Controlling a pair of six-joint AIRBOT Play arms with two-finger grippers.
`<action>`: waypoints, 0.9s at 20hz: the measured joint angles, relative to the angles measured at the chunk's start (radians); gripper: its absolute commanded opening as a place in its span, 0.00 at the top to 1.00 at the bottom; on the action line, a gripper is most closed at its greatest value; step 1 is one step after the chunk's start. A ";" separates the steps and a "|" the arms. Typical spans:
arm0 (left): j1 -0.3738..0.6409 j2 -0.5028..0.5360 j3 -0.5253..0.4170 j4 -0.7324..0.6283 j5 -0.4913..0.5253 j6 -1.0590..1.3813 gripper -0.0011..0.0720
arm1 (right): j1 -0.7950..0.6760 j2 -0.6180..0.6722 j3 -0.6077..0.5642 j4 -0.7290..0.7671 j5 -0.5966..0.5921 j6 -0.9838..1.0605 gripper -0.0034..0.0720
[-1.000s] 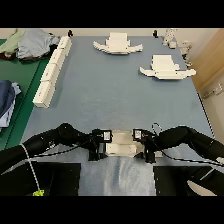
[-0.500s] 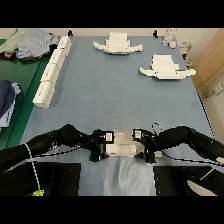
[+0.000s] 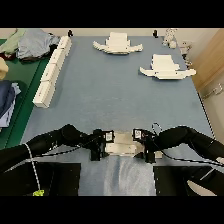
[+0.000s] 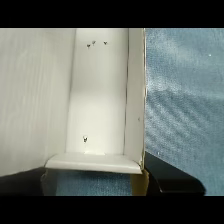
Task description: Fold the box.
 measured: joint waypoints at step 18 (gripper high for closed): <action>0.000 0.000 0.000 0.000 -0.027 -0.001 0.28 | 0.000 0.000 0.000 0.000 0.000 -0.001 0.27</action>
